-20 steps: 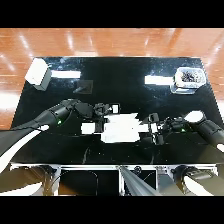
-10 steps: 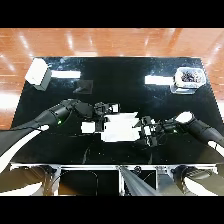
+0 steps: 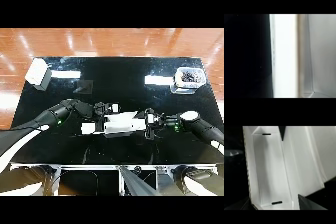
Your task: Fold the box and place the chain.
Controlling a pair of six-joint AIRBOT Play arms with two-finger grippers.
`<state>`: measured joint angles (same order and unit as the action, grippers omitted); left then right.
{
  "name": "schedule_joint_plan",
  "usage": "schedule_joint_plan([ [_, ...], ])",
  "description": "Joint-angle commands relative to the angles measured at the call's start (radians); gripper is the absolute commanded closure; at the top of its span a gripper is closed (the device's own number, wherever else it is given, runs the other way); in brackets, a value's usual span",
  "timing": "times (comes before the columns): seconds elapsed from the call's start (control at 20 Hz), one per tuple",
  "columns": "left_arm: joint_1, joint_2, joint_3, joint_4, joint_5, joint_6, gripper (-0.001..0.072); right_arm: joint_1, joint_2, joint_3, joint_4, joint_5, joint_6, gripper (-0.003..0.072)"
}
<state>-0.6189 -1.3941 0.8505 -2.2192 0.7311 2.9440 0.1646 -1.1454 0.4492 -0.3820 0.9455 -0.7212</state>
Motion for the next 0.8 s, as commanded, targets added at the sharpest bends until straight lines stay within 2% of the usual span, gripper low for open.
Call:
schedule_joint_plan([
  [0.0, 0.001, -0.001, 0.001, 0.0, 0.002, 0.002, 0.0694, -0.029, 0.015, -0.001, 0.01, 0.013, 0.007, -0.0015],
  [0.35, 0.001, -0.001, 0.001, 0.0, 0.002, 0.002, 0.0694, -0.027, 0.015, -0.001, 0.02, 0.034, 0.001, -0.0016],
  [0.6, 0.001, -0.001, 0.001, 0.0, 0.006, 0.002, 0.0694, -0.027, 0.015, -0.001, 0.106, 0.032, -0.017, -0.0016],
  [0.75, 0.001, -0.001, 0.001, 0.0, 0.007, 0.002, 0.0694, -0.027, 0.015, -0.001, 0.103, -0.026, 0.034, -0.0016],
])
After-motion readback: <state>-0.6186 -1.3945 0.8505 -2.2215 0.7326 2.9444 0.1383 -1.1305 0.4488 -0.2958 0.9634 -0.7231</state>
